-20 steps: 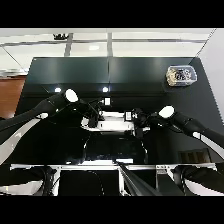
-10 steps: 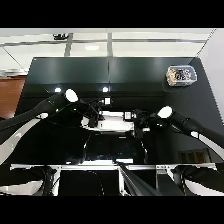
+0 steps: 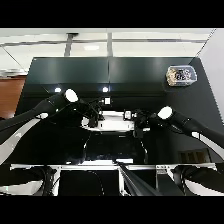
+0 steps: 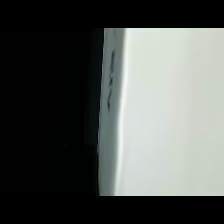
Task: Fold the box and place the chain.
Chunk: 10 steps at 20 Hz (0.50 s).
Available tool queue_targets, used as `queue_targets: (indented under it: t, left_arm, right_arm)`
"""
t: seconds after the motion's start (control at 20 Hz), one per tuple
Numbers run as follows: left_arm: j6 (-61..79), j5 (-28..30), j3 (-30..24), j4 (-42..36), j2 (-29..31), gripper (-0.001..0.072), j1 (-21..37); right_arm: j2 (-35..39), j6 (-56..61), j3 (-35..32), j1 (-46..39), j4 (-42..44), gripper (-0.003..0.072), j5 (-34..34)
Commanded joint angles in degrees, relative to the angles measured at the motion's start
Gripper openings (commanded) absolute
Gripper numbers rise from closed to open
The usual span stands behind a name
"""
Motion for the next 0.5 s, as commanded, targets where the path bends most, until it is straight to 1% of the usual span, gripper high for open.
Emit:
queue_targets:
  t: [0.0, 0.3, 0.45]
  left_arm:
    - [0.0, -0.1, 0.0, 0.1, 0.0, 0.0025, 0.0]
    - [0.0, 0.0, 0.0, 0.1, 0.0, 0.0025, 0.0]
    - [0.0, 0.0, 0.0, 0.1, 0.0, 0.0025, 0.0]
  right_arm:
    - [0.7, 0.4, 0.0, 0.0, -0.1, 0.0695, 0.8]
    - [0.6, 0.9, 0.0, 0.0, 0.4, 0.0695, 0.3]
    - [-0.7, 0.8, 0.0, 0.0, 0.4, 0.0695, 0.2]
